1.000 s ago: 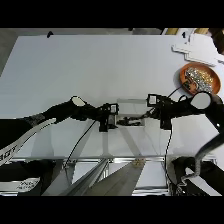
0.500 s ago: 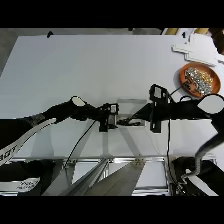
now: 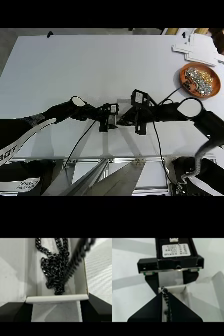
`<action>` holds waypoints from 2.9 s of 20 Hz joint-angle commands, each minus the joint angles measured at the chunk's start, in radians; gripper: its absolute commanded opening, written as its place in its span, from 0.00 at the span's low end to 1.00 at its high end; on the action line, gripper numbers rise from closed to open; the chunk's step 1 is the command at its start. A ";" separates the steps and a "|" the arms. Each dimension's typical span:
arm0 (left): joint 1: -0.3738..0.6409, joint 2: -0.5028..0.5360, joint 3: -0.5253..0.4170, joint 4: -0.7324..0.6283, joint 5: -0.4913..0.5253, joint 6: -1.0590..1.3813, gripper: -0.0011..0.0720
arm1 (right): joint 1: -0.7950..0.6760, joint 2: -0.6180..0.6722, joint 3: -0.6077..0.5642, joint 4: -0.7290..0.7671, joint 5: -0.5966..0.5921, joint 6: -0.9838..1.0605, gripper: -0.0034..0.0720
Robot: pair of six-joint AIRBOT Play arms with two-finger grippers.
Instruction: Fold the box and place the chain.
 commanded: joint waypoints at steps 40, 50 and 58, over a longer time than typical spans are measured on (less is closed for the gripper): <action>0.000 0.000 0.000 0.000 0.000 0.000 0.25 | -0.277 -0.090 -0.001 -0.380 0.163 -0.250 0.18; 0.000 0.000 0.000 0.000 0.000 0.000 0.25 | -0.277 -0.090 -0.001 -0.411 0.124 -0.237 0.18; 0.000 0.000 0.000 0.000 0.000 0.000 0.25 | -0.277 -0.087 -0.001 -0.365 0.138 -0.213 0.18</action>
